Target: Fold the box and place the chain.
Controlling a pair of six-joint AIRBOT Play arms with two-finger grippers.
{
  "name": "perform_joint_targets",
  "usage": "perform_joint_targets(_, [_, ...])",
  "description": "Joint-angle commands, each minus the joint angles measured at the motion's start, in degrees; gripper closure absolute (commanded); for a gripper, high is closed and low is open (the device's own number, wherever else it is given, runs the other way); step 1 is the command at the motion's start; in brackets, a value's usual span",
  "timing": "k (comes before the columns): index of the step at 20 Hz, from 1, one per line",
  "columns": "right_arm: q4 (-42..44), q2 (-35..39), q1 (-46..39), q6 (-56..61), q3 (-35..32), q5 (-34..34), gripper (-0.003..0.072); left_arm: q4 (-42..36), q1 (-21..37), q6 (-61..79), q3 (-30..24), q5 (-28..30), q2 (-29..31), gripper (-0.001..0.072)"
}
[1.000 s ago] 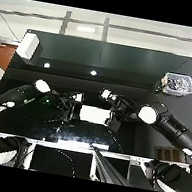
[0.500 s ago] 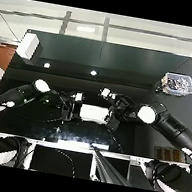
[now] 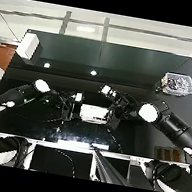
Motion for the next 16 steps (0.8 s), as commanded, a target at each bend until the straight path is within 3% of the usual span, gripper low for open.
perform_joint_targets(1, [0.0, -0.3, 0.0, 0.2, -0.1, 0.7, 0.0318, 0.0, 0.0, 0.0, 0.0, 0.0, 0.0, 0.0263])
perform_joint_targets(7, [0.1, -1.2, 1.0, 0.2, -0.1, -0.3, 0.032, 0.0, 0.0, 0.0, 0.0, 0.0, 0.0, 0.0263])
perform_joint_targets(9, [0.2, -1.4, 1.3, 0.2, -0.1, -0.8, 0.0384, 0.0, 0.0, 0.0, 0.0, 0.0, 0.0, 0.0263])
perform_joint_targets(16, [0.2, -1.5, 1.3, 0.2, -0.2, 0.2, 0.0374, 0.0, 0.0, 0.0, 0.0, 0.0, 0.0, 0.0262])
